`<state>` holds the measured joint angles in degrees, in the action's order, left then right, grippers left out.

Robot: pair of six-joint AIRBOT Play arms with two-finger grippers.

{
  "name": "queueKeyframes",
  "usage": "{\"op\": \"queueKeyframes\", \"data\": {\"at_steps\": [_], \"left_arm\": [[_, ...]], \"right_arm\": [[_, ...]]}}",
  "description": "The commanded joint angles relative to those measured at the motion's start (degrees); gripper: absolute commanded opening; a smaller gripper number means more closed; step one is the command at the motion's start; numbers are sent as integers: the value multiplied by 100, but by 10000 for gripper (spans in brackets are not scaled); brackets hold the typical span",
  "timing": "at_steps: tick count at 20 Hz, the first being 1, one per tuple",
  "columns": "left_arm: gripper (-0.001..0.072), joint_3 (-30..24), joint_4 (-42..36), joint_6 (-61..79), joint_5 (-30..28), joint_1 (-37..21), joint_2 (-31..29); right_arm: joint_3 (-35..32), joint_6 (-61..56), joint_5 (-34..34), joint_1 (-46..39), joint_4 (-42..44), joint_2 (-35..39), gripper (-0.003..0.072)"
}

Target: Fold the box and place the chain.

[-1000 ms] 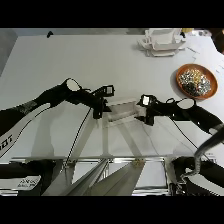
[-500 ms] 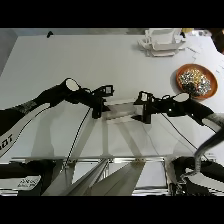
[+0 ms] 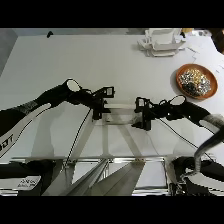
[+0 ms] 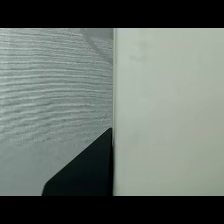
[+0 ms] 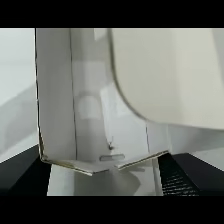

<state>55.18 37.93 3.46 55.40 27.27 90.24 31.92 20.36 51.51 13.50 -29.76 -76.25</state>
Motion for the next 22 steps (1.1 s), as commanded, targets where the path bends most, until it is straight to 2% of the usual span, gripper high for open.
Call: {"op": "queueKeyframes", "data": {"at_steps": [1,11,17,21,22], "left_arm": [[8,7,2,-2,-31,-4,-4],[8,7,2,-2,-31,-4,-4],[8,7,2,-2,-31,-4,-4],[8,7,2,-2,-31,-4,-4],[8,7,2,-2,-31,-4,-4]], "right_arm": [[-39,-81,7,7,-181,2,684],[-37,525,-308,13,538,-90,673],[-37,581,-332,149,557,-188,673],[-37,669,-461,334,581,-297,634],[-37,669,-466,328,564,-297,605]]}}
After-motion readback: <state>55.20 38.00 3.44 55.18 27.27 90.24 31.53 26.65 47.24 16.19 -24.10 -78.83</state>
